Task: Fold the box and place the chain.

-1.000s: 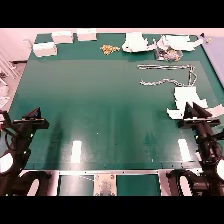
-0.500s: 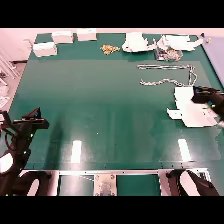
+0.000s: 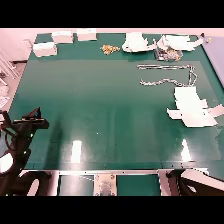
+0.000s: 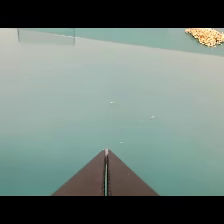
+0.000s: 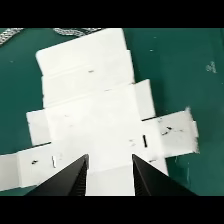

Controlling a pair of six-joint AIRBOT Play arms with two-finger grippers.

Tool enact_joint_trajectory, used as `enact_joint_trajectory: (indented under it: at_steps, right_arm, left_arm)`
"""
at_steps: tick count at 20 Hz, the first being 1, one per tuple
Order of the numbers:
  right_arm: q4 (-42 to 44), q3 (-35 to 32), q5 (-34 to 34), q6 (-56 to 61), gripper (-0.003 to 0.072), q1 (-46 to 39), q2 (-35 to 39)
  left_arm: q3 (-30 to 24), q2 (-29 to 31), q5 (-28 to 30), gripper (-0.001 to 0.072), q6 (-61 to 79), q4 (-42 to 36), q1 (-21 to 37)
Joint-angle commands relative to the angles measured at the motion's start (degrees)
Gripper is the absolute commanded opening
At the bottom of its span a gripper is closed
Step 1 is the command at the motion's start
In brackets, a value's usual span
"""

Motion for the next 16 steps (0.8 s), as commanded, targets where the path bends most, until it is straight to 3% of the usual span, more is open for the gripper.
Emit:
enact_joint_trajectory:
  at_steps: [1,7,12,16]
  right_arm:
    - [-6.51,11.43,6.21,2.86,0.038,-3.56,-9.29]
    - [-10.86,31.04,14.95,2.62,0.0542,0.46,-25.99]
    - [-14.78,41.88,17.4,1.51,0.0537,6.03,-35.69]
    - [-16.61,42.62,19.58,1.29,0.0537,8.15,-40.3]
  left_arm:
    - [0.0,0.04,0.0,0.0021,0.0,0.0,0.04]
    - [-0.02,0.04,0.02,0.0021,0.0,0.0,0.04]
    - [0.0,0.04,0.02,0.0022,0.0,0.0,0.04]
    - [0.0,0.04,0.02,0.0022,0.0,0.0,0.04]
